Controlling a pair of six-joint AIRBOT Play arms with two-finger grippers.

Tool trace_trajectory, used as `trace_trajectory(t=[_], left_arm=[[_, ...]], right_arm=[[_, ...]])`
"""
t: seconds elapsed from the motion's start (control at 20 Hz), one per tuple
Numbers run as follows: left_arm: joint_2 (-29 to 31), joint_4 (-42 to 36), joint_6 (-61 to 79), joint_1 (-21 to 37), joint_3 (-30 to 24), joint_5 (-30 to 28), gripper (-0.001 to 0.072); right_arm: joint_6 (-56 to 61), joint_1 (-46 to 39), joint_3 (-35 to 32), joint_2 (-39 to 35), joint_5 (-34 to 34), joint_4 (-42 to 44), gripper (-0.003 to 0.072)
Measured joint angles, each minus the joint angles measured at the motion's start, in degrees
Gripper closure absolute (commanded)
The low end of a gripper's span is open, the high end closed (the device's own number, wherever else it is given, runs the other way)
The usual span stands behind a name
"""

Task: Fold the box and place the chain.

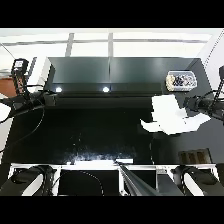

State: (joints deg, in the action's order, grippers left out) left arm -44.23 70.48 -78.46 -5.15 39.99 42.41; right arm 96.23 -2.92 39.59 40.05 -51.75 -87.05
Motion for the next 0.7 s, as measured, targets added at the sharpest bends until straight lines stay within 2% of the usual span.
trace_trajectory(t=[0.7], left_arm=[[-0.2, -0.2, 0.0, -0.1, 0.0, -1.2, 0.0679]], right_arm=[[0.0, 0.0, 0.0, 0.0, 0.0, 0.0, 0.0643]])
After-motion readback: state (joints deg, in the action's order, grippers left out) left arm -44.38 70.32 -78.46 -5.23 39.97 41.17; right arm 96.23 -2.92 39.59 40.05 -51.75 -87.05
